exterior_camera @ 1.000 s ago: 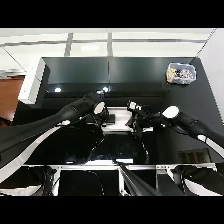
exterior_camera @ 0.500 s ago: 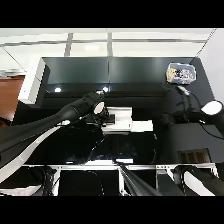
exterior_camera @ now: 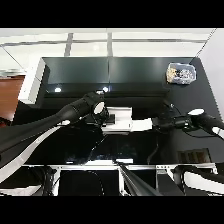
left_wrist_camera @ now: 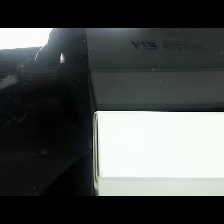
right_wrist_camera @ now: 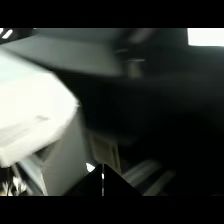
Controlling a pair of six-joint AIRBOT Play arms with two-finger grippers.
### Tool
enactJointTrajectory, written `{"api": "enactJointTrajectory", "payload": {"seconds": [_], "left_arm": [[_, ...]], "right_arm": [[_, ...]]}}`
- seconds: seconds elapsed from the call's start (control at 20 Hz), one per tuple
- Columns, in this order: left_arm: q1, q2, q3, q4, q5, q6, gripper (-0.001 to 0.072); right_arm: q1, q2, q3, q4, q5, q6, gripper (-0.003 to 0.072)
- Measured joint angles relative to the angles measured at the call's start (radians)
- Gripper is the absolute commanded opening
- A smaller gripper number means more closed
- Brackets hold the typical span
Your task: Fold the box and place the chain.
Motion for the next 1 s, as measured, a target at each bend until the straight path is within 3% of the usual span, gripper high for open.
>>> {"api": "enactJointTrajectory", "payload": {"seconds": [0.05, 0.1, 0.15, 0.2, 0.45, 0.5, 0.55, 0.85, 0.9, 1.0], "left_arm": [[0.0, 0.0, 0.0, 0.0, -0.001, 0.0, 0.0027], [0.0, 0.0, 0.0, 0.0, 0.0, 0.0, 0.0027], [0.0, 0.0, 0.0, 0.0, 0.0, 0.0, 0.0027], [0.0, 0.0, 0.0, 0.0, 0.0, 0.0, 0.0027], [0.0, 0.0, 0.0, 0.0, 0.0, 0.0, 0.0027], [0.0, 0.0, 0.0, 0.0, 0.0, 0.0, 0.0027], [0.0, 0.0, 0.0, 0.0, 0.0, 0.0, 0.0027], [0.0, 0.0, 0.0, -0.001, 0.0, 0.0, 0.0027], [0.0, 0.0, 0.0, -0.001, 0.0, 0.0, 0.0027], [0.0, 0.0, 0.0, 0.0, -0.001, 0.0, 0.0027]], "right_arm": [[0.027, -0.012, 0.023, 0.013, 0.026, -0.025, 0.0024], [0.048, -0.019, 0.049, 0.017, 0.05, -0.043, 0.0252], [0.064, -0.025, 0.072, 0.013, 0.069, -0.05, 0.0548], [0.075, -0.028, 0.093, 0.006, 0.086, -0.05, 0.0597], [0.121, -0.037, 0.172, -0.01, 0.137, -0.019, 0.0594], [0.138, -0.038, 0.188, -0.012, 0.138, -0.008, 0.0572], [0.156, -0.038, 0.204, -0.016, 0.141, 0.006, 0.0473], [0.3, -0.038, 0.321, -0.109, 0.079, 0.175, 0.0471], [0.328, -0.038, 0.34, -0.134, 0.056, 0.217, 0.039], [0.385, -0.038, 0.374, -0.199, 0.012, 0.314, 0.0364]]}}
